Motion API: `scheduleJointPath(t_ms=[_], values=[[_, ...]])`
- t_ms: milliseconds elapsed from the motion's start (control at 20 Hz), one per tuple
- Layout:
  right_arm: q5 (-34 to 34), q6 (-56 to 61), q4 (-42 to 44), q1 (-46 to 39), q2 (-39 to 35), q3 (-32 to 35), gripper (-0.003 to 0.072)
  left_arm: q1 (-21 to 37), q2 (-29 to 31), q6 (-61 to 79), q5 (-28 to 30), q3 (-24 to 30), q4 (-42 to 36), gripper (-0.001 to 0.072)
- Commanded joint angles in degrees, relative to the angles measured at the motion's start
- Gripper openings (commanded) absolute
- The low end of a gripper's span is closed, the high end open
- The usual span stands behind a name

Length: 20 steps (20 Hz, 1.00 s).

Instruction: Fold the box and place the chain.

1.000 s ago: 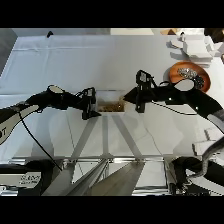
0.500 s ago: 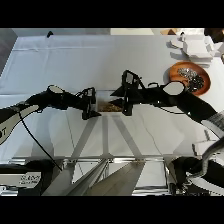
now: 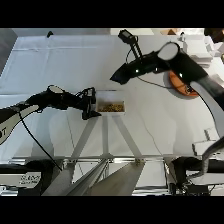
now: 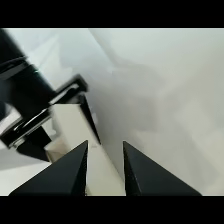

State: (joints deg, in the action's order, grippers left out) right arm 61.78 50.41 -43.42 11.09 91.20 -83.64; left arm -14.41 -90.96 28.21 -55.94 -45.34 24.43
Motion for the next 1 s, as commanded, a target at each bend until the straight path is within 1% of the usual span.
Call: scheduleJointPath(t_ms=[0, 100, 150, 200, 300, 400, 550, 650, 800, 950], values=[[11.9, 11.3, -3.0, -1.1, 9.8, -8.3, 0.0216, 0.0, 0.0, 0.0, 0.0, 0.0, 0.0, 0.0275], [17.7, 8.7, -3.1, -0.7, 12.9, -8.3, 0.0218, 0.0, 0.0, 0.0, 0.0, 0.0, 0.0, 0.0275], [20.0, 5.6, -2.9, -0.4, 13.7, -8.3, 0.0218, 0.0, 0.0, 0.0, 0.0, 0.0, 0.0, 0.0275], [21.1, 3.0, -2.9, -0.3, 14.0, -8.3, 0.0219, 0.0, 0.0, 0.0, 0.0, 0.0, 0.0, 0.0275], [21.4, -1.3, -1.3, -0.1, 13.5, -8.3, 0.0255, 0.0, 0.0, 0.0, 0.0, 0.0, 0.0, 0.0275], [20.6, -6.2, -1.7, 0.3, 12.2, -8.1, 0.0267, 0.0, 0.0, 0.0, 0.0, 0.0, 0.0, 0.0275], [15.9, -10.3, -3.5, 2.2, 8.0, -4.7, 0.0276, 0.0, 0.0, 0.0, 0.0, 0.0, 0.0, 0.0275], [9.7, -13.5, -3.6, 4.0, 3.3, 1.1, 0.0276, 0.0, 0.0, 0.0, 0.0, 0.0, 0.0, 0.0275], [-0.1, -14.4, -7.0, 7.5, -3.9, 11.1, 0.0276, 0.0, 0.0, 0.0, 0.0, 0.0, 0.0, 0.0275], [-7.8, -16.8, -7.9, 11.1, -9.4, 17.6, 0.0276, 0.0, 0.0, 0.0, 0.0, 0.0, 0.0, 0.0275]])
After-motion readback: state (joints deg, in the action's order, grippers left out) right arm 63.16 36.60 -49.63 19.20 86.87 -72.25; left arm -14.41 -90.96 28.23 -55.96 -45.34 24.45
